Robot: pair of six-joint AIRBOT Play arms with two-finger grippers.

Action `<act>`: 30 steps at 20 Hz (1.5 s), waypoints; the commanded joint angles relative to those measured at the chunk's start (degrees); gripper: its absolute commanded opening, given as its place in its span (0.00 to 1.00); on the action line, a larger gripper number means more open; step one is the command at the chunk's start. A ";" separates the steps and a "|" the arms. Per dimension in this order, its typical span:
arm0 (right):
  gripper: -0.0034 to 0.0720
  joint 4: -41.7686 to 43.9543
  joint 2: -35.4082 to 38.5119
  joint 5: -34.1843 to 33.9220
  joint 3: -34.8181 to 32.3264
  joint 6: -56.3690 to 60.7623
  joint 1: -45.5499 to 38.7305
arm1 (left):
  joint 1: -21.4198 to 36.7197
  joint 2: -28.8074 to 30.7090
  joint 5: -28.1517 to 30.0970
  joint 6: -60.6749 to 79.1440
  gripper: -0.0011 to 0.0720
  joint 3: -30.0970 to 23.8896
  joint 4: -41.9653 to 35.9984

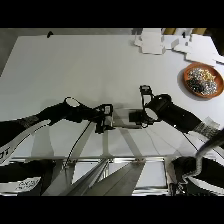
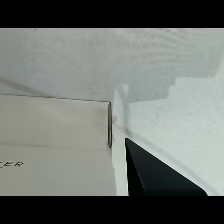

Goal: Fold the box and place the chain.

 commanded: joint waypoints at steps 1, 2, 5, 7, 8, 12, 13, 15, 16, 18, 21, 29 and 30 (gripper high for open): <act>0.40 0.42 -1.68 0.72 0.02 -0.07 -0.02 | 0.02 0.00 0.00 0.02 0.07 0.02 0.00; 0.40 1.09 -2.51 0.70 0.02 -0.46 -0.02 | 0.02 0.00 0.02 0.00 0.07 0.02 0.00; 0.39 1.66 -3.06 0.63 0.00 -0.44 -0.02 | 0.02 0.00 0.00 0.00 0.07 0.02 0.00; 0.38 2.25 -3.08 -0.02 0.00 -0.42 -0.02 | 0.02 0.00 0.00 0.00 0.07 0.02 0.00; 0.38 2.47 -3.08 -0.61 0.02 -0.42 -0.02 | 0.02 0.00 0.02 0.00 0.07 0.02 0.00; 0.27 2.32 -3.08 -1.01 0.00 -0.42 -0.02 | 0.02 0.00 0.00 0.00 0.07 0.02 0.00; 0.27 2.36 -3.08 -1.01 0.00 -0.42 0.00 | 0.02 0.00 0.02 0.00 0.07 0.02 0.00; 0.23 2.73 -3.08 -0.98 0.00 -0.44 0.13 | 0.02 0.00 0.00 0.02 0.07 0.02 0.00; 0.14 2.73 -3.08 -0.98 0.00 -0.44 0.52 | 0.02 0.00 0.00 0.00 0.07 0.02 0.00; 0.06 2.71 -3.08 -0.98 0.00 -1.62 1.33 | 0.02 0.00 0.00 0.00 0.07 0.02 0.00; 0.07 2.64 -3.02 -0.48 0.00 -3.67 1.42 | 0.02 0.00 0.00 0.00 0.07 0.02 0.00; 0.44 -3.69 7.08 4.26 0.04 -18.71 0.87 | 0.02 0.00 0.02 0.02 0.07 0.02 0.00; 0.44 -3.78 9.27 7.28 0.17 -22.21 0.20 | 0.02 0.00 0.00 0.00 0.07 0.02 0.00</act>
